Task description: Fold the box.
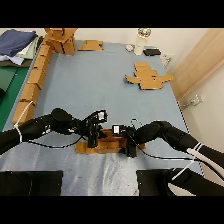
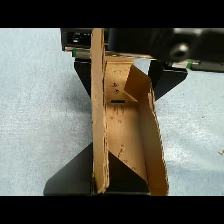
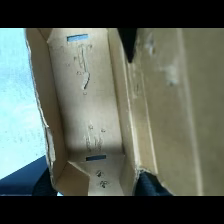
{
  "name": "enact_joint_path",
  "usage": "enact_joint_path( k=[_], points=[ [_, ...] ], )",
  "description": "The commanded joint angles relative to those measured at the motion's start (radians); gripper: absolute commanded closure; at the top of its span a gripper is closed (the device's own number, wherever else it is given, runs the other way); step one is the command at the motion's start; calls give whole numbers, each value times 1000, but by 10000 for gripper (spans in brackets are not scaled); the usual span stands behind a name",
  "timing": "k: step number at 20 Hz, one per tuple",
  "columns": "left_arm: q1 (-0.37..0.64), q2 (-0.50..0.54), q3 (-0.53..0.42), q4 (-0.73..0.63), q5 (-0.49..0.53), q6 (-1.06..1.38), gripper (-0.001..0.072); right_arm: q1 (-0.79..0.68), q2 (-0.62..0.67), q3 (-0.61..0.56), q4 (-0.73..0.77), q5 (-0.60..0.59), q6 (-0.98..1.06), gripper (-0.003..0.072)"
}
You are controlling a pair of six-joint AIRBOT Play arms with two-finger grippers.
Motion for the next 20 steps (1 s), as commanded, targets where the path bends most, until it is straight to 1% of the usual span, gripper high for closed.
enact_joint_path(
  k=[1, 13, 14, 15, 16, 18, 20],
  points=[
    [0, 0, 0, -1, 4, 0, 697, 1, -1, 0, 1, 1, 0, 130],
    [1, 5, 0, 2, 7, 0, 694, 1, -2, 0, 1, -5, 0, 130],
    [2, 12, 0, 3, 10, 0, 593, 1, -2, 0, 1, -7, 0, 130],
    [2, 20, 0, 3, 26, -26, 412, 1, -2, 0, 1, -8, 0, 130],
    [2, 29, 0, 5, 46, -77, 398, 1, -2, 0, 1, -8, 0, 129],
    [19, 50, 0, 36, 48, -112, 397, 1, -2, 0, 0, -8, 0, 130],
    [46, 83, 0, 136, 34, -241, 396, 1, -2, 0, 0, -8, 0, 129]
  ],
)
